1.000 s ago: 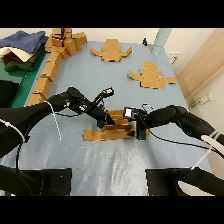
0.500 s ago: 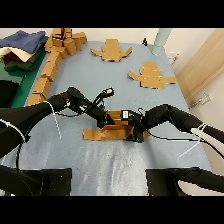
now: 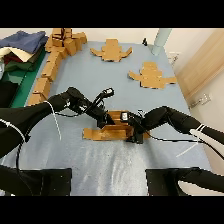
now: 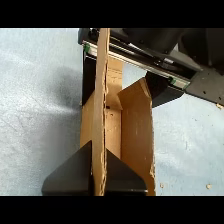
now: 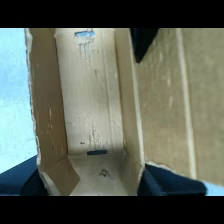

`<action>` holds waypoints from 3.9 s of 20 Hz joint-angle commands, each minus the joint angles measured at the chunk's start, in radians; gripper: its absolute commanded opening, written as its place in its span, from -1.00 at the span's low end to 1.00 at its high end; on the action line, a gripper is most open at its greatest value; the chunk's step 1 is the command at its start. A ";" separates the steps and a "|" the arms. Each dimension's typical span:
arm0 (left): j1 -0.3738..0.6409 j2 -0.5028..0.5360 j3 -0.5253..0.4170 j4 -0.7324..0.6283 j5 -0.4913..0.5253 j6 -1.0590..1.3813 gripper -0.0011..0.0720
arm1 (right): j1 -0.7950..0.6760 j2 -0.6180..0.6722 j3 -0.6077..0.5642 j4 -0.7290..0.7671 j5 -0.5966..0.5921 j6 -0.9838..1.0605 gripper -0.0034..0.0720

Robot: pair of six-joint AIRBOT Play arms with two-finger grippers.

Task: Fold the box.

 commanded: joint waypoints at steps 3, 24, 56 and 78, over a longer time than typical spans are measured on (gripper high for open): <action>0.001 0.000 0.000 0.000 -0.002 0.000 -0.94 | 0.001 -0.002 -0.001 0.000 0.016 0.001 1.00; 0.000 0.000 0.000 0.000 -0.002 0.000 -0.94 | 0.001 -0.024 0.012 0.009 0.006 0.000 0.55; 0.000 0.000 0.000 0.000 -0.002 0.000 -0.94 | 0.001 -0.024 0.011 0.001 0.010 0.000 0.58; 0.211 0.138 0.005 0.267 -0.210 -0.541 0.74 | 0.001 -0.024 0.011 -0.006 0.010 0.000 0.58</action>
